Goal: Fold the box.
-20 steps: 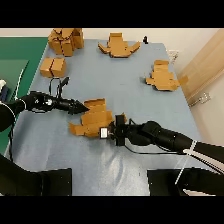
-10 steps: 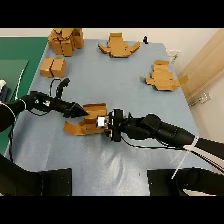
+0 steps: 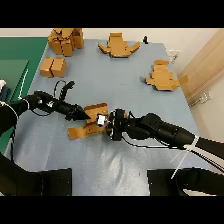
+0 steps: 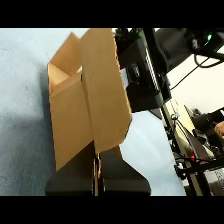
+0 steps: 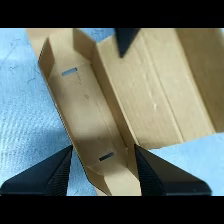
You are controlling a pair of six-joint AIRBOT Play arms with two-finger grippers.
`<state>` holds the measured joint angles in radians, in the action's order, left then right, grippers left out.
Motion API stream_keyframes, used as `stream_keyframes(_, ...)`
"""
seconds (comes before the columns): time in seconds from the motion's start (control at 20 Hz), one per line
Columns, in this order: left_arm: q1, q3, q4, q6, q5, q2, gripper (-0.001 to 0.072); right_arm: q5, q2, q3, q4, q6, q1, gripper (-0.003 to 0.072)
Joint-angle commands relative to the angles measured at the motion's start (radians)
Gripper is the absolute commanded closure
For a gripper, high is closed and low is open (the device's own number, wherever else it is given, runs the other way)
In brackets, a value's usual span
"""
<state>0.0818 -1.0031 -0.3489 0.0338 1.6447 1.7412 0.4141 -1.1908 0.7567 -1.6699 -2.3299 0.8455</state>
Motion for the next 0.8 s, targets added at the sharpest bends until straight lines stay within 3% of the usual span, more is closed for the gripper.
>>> stream_keyframes(0.0,0.004,0.000,-0.019,0.000,-0.017,0.000,0.0693,0.039,0.002,0.001,0.033,0.011,0.000,0.0083)
stream_keyframes(0.35,0.004,0.000,-0.026,-0.001,-0.057,0.000,0.0693,0.042,0.002,0.001,0.166,0.011,0.000,0.0083)
stream_keyframes(0.75,0.004,0.000,-0.026,-0.001,-0.045,0.000,0.0692,0.040,-0.024,0.003,0.042,0.006,-0.011,0.0095)
